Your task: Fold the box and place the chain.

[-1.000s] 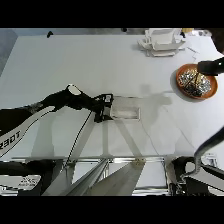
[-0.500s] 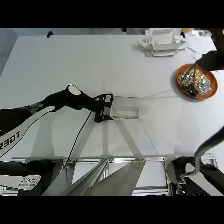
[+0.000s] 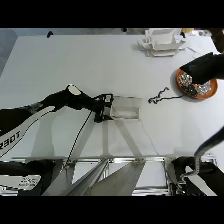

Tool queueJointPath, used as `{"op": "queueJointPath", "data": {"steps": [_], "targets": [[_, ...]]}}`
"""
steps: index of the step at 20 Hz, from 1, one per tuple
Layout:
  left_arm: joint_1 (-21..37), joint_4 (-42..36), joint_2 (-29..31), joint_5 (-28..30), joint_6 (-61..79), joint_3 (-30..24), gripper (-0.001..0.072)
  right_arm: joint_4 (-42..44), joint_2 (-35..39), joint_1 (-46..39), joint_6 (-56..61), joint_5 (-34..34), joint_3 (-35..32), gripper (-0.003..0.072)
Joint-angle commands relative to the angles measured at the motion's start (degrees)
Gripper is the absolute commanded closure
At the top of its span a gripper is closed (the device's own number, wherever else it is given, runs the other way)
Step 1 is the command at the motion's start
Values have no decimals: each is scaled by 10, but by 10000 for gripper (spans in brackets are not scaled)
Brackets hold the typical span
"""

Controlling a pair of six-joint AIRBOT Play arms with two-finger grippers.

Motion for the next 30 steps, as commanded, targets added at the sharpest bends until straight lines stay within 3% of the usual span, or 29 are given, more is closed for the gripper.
{"op": "queueJointPath", "data": {"steps": [1,4,8,9,10,11,16,23,25,28,30], "targets": [[1,0,0,0,0,1,459,-26,6,25,-3,3,-11,668],[1,0,0,0,0,1,459,-77,-6,24,2,-76,-80,667],[1,0,0,0,0,1,459,-91,-75,24,2,-160,-183,662],[1,0,0,0,0,1,459,-97,-99,24,2,-175,-193,587],[1,0,0,0,0,1,459,-106,-124,24,7,-186,-193,453],[1,0,0,0,0,1,459,-111,-143,24,11,-199,-193,386],[1,0,0,0,0,1,459,-185,-198,24,82,-226,-193,387],[1,0,0,0,0,1,459,-196,-235,24,82,-224,-193,383],[1,0,0,0,0,1,459,-196,-250,24,83,-221,-193,241],[1,0,0,0,0,1,459,-197,-258,24,93,-226,-193,245],[1,0,0,0,0,1,459,-198,-260,24,93,-237,-193,292]]}}
